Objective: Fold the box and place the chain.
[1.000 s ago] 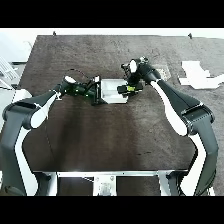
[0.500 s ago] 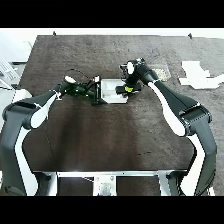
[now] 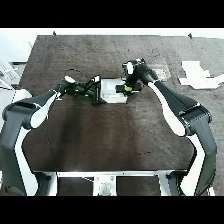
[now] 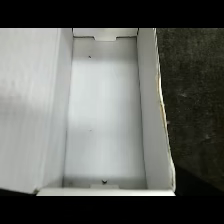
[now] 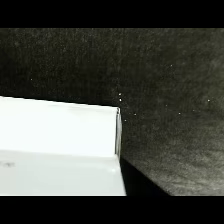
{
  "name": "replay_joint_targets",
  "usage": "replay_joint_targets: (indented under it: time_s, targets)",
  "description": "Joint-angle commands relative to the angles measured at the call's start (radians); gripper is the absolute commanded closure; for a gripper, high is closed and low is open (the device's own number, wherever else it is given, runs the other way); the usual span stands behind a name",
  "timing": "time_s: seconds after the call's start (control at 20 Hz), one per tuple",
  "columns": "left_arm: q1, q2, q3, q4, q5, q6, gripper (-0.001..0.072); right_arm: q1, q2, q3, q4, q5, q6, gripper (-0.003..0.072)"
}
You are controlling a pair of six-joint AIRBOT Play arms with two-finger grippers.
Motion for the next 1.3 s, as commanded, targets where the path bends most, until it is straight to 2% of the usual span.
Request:
replay_joint_targets:
  time_s: [0.0, 0.05, 0.35, 0.6, 0.8, 0.9, 1.0, 1.1, 1.25]
  targets:
    - [0.000, 0.001, 0.000, 0.000, 0.000, -0.001, 0.0350, 0.000, 0.000, 0.001, -0.004, -0.004, 0.012, 0.0345]
    - [0.000, 0.001, 0.000, 0.000, 0.000, -0.001, 0.0350, -0.001, 0.000, 0.001, -0.004, -0.004, 0.011, 0.0250]
    - [0.000, 0.001, 0.000, 0.000, 0.000, -0.001, 0.0350, -0.001, 0.056, 0.003, 0.004, 0.000, 0.000, 0.0249]
    - [0.000, 0.001, 0.000, 0.000, 0.001, -0.001, 0.0350, 0.000, 0.197, 0.003, 0.064, 0.008, -0.143, 0.0250]
    - [0.000, 0.001, 0.000, 0.000, 0.000, -0.001, 0.0350, -0.027, 0.318, 0.003, -0.004, -0.003, -0.290, 0.0250]
    - [0.000, 0.001, 0.000, 0.000, 0.001, -0.001, 0.0350, -0.079, 0.338, 0.003, -0.092, -0.076, -0.290, 0.0252]
    - [0.000, 0.001, 0.000, 0.000, 0.001, -0.001, 0.0350, -0.171, 0.323, -0.002, -0.093, -0.186, -0.292, 0.0254]
    - [0.000, 0.001, 0.000, 0.000, 0.001, -0.001, 0.0350, -0.270, 0.275, -0.001, -0.019, -0.283, -0.361, 0.0260]
    - [0.000, 0.001, 0.000, 0.000, 0.001, -0.001, 0.0350, -0.380, 0.186, -0.001, 0.159, -0.309, -0.509, 0.0259]
